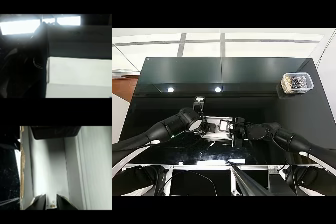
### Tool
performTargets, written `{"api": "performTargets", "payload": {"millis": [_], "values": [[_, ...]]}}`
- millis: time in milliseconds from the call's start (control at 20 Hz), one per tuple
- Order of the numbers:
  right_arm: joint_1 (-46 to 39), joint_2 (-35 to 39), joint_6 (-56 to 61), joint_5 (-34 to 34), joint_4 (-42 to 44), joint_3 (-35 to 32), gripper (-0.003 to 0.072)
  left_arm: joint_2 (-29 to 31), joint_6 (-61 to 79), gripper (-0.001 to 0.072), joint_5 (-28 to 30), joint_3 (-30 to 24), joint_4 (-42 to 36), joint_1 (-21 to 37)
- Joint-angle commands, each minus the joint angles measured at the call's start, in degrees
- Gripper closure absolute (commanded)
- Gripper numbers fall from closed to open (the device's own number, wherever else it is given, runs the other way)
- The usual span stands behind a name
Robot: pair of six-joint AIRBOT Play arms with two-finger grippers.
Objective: Fold the box and place the chain.
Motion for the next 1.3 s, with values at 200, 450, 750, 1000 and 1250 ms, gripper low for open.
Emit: {"api": "performTargets", "payload": {"millis": [200,450,750,1000,1250], "values": [[-0.3,0.8,4.9,0.2,-5.9,0.1,0.0570,0.0,0.0,0.0675,0.0,0.0,-0.1,0.0],[-13.7,11.8,36.1,-21.8,-12.4,1.0,0.0664,0.0,0.0,0.0675,0.1,0.0,-0.1,0.1],[-37.9,18.6,64.7,-38.4,-12.3,-3.3,0.0665,0.0,0.0,0.0675,0.0,0.0,-0.1,0.1],[-36.3,11.6,67.4,-24.2,5.5,-13.5,0.0665,0.0,0.0,0.0675,0.0,0.0,-0.1,0.1],[-23.2,1.1,64.3,-18.9,12.0,-8.8,0.0665,0.0,0.0,0.0676,-0.2,0.0,-0.3,0.1]]}}
